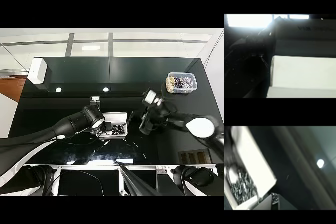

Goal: Fold the box and place the chain.

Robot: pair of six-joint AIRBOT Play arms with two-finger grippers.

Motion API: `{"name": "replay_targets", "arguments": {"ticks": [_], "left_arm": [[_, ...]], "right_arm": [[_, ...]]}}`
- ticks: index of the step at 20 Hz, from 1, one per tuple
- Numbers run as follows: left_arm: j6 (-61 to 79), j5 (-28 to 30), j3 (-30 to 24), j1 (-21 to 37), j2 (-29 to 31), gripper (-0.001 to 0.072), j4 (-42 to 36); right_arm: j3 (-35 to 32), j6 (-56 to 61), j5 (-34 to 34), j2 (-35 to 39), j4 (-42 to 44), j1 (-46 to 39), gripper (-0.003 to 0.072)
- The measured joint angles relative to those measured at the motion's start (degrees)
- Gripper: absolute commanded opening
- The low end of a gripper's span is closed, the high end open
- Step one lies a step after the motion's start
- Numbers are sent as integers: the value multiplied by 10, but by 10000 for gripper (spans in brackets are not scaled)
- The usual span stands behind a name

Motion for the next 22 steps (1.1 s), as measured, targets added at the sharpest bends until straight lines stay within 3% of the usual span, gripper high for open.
{"name": "replay_targets", "arguments": {"ticks": [6,9,18,22], "left_arm": [[0,0,0,0,0,31,0],[0,0,0,0,0,31,0],[0,0,0,0,0,31,0],[0,0,0,0,0,31,0]], "right_arm": [[144,157,31,33,-17,0,42],[176,197,47,32,11,0,43],[166,261,152,-65,81,13,44],[152,266,161,-110,85,28,44]]}}
